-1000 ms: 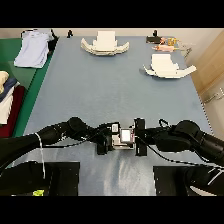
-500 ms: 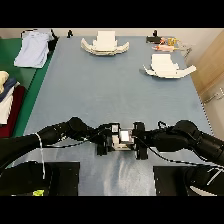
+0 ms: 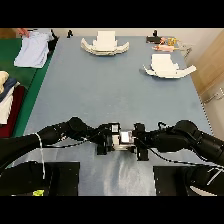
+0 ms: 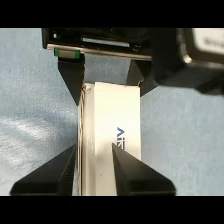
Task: Fold the box.
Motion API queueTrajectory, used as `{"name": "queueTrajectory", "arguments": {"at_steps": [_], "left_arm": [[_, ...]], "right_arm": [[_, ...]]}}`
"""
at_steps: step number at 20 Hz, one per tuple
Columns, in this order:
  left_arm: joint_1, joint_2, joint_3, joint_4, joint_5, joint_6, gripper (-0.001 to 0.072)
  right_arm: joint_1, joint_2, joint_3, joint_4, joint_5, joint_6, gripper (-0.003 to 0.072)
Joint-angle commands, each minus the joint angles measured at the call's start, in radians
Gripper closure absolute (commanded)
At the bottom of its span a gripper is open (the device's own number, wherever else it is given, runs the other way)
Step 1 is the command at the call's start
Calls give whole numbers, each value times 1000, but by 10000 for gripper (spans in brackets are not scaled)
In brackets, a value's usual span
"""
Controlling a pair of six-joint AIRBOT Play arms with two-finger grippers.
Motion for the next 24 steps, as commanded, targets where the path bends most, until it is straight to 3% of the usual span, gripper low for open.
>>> {"name": "queueTrajectory", "arguments": {"at_steps": [1, 7, 8, 10, 12, 14, 19, 24], "left_arm": [[1, 0, 1, 0, -1, 0, 178], [1, 0, 1, 0, -1, 0, 178], [1, 0, 1, 0, -1, 0, 178], [1, 0, 1, 0, -1, 0, 178], [1, 0, 1, 0, -1, 0, 178], [1, 0, 1, 0, -1, 0, 178], [1, 0, 1, 0, -1, 0, 178], [1, 0, 1, 0, -1, 0, 178]], "right_arm": [[0, 1, 8, 2, 4, 1, 221], [0, 2, 68, -1, -31, 126, 224], [0, 1, 72, -3, -34, 185, 254], [0, 1, 71, 0, -39, 262, 558], [0, 1, 68, 27, -40, 298, 684], [-1, 2, 48, 79, -5, 320, 684], [-2, 63, -81, 235, 246, 335, 684], [-2, 126, -178, 245, 360, 403, 685]]}}
